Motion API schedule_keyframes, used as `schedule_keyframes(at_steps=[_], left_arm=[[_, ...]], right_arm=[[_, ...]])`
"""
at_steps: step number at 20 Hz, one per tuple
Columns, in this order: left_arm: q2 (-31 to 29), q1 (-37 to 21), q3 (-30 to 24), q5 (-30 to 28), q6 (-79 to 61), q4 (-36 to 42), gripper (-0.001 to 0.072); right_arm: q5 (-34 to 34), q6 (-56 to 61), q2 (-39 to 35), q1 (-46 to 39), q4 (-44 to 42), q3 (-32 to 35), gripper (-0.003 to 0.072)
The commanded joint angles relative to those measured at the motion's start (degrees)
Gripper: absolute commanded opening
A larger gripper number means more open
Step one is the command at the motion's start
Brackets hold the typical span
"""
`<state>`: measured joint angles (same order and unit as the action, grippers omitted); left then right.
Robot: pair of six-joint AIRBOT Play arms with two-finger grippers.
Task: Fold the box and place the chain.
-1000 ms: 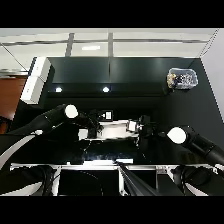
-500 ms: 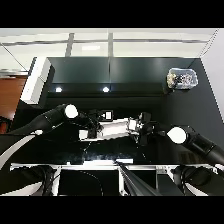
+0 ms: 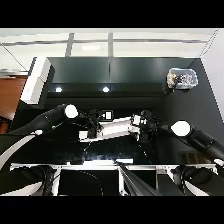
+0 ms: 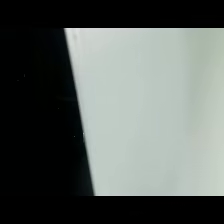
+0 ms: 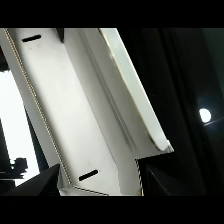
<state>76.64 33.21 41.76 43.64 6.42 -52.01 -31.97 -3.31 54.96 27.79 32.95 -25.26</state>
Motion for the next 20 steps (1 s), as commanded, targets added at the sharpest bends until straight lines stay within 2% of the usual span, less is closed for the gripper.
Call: schedule_keyframes(at_steps=[1, 4, 8, 15, 20], left_arm=[[0.02, 0.02, 0.0, 0.04, -0.07, -0.04, 0.0023], [0.02, 0.02, 0.0, -0.15, -0.07, -0.04, 0.0024], [0.0, 0.02, 0.11, -0.13, -0.04, -0.04, 0.0024], [0.0, 0.02, 0.11, -0.13, -0.02, -0.04, 0.0024], [0.0, 0.02, 0.11, -0.11, -0.02, -0.04, 0.0024]], right_arm=[[-1.03, -10.6, 1.68, -1.75, -9.2, -0.07, 0.0624], [-3.15, -11.37, 2.73, -1.73, -10.03, -0.07, 0.0624], [-10.32, -12.63, 6.38, -1.7, -9.9, 0.0, 0.0623], [-10.25, -16.09, 10.99, -1.68, -8.61, -0.02, 0.0624], [-9.75, -16.63, 11.39, -1.55, -8.92, -0.02, 0.0623]])
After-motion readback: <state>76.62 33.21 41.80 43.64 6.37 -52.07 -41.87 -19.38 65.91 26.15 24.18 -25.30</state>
